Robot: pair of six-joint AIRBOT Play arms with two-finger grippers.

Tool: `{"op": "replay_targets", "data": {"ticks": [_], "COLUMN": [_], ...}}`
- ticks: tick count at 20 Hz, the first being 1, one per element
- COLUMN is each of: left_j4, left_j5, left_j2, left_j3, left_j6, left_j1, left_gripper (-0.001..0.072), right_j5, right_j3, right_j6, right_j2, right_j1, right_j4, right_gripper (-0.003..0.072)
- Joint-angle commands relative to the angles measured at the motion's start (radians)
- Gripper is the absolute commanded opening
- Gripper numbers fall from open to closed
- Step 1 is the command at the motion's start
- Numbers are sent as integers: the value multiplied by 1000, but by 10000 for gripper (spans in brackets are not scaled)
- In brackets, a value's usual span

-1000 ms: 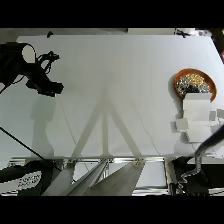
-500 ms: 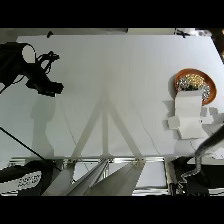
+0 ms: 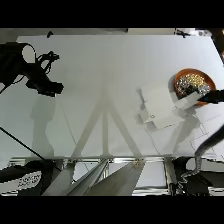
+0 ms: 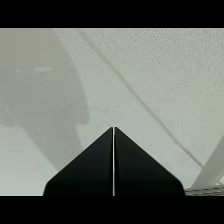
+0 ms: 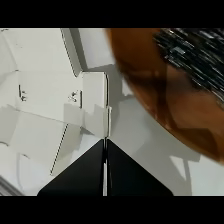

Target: Fold the box and place the chain.

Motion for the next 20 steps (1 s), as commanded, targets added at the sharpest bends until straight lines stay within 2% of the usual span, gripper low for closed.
{"op": "replay_targets", "data": {"ticks": [1, 4, 9, 12, 15, 20], "left_j4": [0, 0, 0, 0, 0, 0], "left_j5": [0, 0, 0, 0, 0, 1], "left_j2": [1, 1, 1, 1, 1, 1], "left_j3": [0, 0, 0, 0, 0, 0], "left_j6": [0, 0, 0, 0, 0, 0], "left_j1": [1, 1, 1, 1, 1, 1], "left_gripper": [11, 11, 11, 11, 11, 11], "right_j5": [-9, -47, -296, -351, -405, -525], "right_j3": [-20, -70, -332, -445, -548, -695], "right_j6": [47, 47, 67, 135, 190, 262], "right_j2": [14, 72, 311, 431, 496, 534], "right_j1": [170, 254, 348, 388, 436, 521], "right_j4": [103, 179, 183, 183, 183, 183], "right_gripper": [16, 15, 15, 15, 15, 15]}}
